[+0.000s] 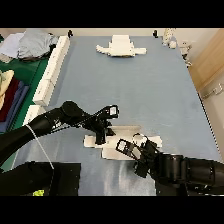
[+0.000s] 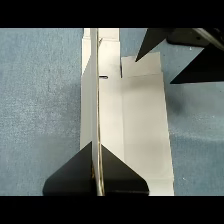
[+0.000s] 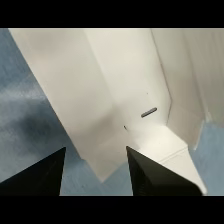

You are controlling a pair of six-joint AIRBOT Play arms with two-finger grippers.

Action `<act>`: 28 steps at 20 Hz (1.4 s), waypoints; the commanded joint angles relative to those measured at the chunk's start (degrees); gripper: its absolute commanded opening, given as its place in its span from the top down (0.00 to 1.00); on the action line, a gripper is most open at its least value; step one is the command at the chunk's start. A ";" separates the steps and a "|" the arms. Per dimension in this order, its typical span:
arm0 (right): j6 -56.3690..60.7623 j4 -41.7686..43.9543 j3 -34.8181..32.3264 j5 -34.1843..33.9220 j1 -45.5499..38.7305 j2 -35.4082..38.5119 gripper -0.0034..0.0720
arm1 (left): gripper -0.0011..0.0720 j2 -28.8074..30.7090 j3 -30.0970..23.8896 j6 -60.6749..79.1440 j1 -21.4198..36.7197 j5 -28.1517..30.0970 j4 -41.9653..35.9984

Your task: Fold the box.

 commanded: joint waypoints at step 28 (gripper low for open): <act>3.28 -7.23 2.08 3.82 -11.10 3.21 0.00 | 0.97 -0.02 0.02 0.02 -0.07 0.02 -0.02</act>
